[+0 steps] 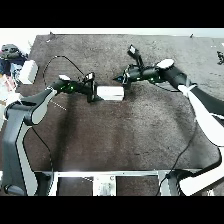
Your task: Fold the box and place the chain.
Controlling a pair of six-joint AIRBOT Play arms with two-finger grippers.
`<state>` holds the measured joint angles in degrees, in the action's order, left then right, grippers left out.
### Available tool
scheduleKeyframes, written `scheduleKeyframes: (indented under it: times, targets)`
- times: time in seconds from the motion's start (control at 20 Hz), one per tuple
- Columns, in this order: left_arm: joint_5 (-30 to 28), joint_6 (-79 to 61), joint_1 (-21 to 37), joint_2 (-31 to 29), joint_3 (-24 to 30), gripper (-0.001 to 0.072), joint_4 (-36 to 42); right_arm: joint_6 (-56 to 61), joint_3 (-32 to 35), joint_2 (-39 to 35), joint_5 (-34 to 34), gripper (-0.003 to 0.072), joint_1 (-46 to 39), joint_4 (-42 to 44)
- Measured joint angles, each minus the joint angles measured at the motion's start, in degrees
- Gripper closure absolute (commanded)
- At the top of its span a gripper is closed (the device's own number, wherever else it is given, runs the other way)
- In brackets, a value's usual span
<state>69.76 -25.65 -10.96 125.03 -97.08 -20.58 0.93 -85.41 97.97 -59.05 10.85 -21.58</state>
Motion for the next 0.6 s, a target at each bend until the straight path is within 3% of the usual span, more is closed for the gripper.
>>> scheduleKeyframes:
  times: [0.25,0.6]
  targets:
    - [-0.17,0.11,0.0,0.0,0.0,0.0535,0.02,0.9,10.05,-16.48,0.66,0.0676,-4.11,6.01]
    - [-0.28,0.17,0.0,0.0,0.0,0.0536,0.04,5.73,40.24,-45.13,15.26,0.0675,-14.58,6.56]
